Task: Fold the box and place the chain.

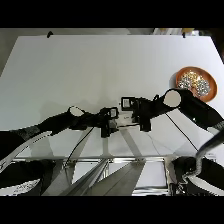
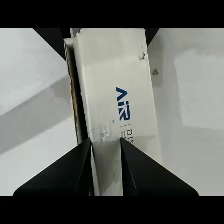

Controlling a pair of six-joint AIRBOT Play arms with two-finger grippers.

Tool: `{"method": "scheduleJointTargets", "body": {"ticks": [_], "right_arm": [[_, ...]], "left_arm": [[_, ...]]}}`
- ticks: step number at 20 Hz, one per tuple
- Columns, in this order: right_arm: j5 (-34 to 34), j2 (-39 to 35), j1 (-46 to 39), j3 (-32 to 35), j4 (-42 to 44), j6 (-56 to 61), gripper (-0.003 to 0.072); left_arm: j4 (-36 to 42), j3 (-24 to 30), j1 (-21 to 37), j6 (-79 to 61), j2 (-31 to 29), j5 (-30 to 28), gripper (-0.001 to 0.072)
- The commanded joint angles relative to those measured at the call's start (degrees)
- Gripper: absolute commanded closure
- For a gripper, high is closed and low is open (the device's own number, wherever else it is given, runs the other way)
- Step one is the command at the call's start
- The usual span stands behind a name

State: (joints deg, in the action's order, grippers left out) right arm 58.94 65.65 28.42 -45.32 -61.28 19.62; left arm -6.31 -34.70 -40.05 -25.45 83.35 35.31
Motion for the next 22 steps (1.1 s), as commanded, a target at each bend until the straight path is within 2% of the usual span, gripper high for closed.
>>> {"method": "scheduleJointTargets", "body": {"ticks": [1, 3, 9, 10, 14, 16, 17, 18, 22], "right_arm": [[-0.7, 0.1, 0.1, 1.0, 2.2, 0.0, 0.0493], [1.7, 0.1, 0.1, 1.1, 2.2, 0.0, 0.0350], [3.4, -1.5, 0.0, 1.1, 10.6, 0.1, 0.0345], [3.3, -1.5, 0.0, 1.1, 10.7, 0.1, 0.0356], [2.1, -1.5, 0.0, 1.1, 10.7, 1.7, 0.0598], [0.9, -1.1, 0.0, 1.1, 10.6, 3.9, 0.0613], [0.4, -0.7, 0.0, 1.1, 10.2, 4.6, 0.0657], [0.5, -0.2, 0.0, 1.1, 10.1, 4.6, 0.0670], [1.6, 2.1, 0.0, 1.1, 8.8, 7.5, 0.0671]], "left_arm": [[-0.1, 0.0, 0.0, -0.1, 0.0, 0.1, 0.0340], [-0.1, 0.0, 0.0, -0.1, 0.0, 0.1, 0.0340], [-0.1, 0.0, 0.0, -0.1, 0.0, 0.1, 0.0340], [-0.1, 0.0, 0.0, -0.1, 0.0, 0.1, 0.0340], [-0.1, 0.0, 0.0, -0.1, 0.0, 0.1, 0.0340], [-0.1, 0.0, 0.0, -0.1, 0.0, 0.1, 0.0340], [-0.1, 0.0, 0.0, -0.1, 0.0, 0.1, 0.0340], [-0.1, 0.0, 0.0, -0.1, 0.0, 0.1, 0.0340], [-0.1, 0.0, 0.0, -0.1, 0.0, 0.1, 0.0340]]}}
